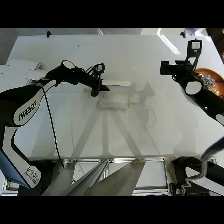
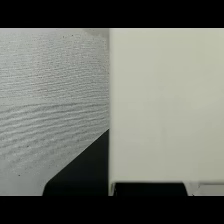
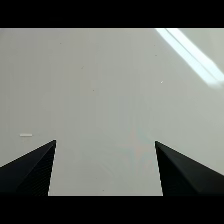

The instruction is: Fold the box and place the chain.

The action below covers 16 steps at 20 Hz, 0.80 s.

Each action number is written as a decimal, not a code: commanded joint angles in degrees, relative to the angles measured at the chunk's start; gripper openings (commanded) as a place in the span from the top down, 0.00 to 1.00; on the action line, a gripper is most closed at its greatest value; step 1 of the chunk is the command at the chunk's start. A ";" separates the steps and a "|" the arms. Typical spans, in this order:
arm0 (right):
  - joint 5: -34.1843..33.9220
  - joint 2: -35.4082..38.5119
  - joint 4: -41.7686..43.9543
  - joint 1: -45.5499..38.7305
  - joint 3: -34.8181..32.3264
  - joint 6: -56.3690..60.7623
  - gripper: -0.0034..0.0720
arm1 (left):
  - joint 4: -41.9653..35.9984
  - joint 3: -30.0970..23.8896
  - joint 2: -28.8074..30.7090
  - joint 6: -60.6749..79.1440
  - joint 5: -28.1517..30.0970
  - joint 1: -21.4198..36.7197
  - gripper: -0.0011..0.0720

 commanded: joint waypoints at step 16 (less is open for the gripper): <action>42.25 19.12 0.33 0.17 1.51 -10.19 0.15 | 0.02 -0.02 0.00 0.02 0.02 -0.02 0.97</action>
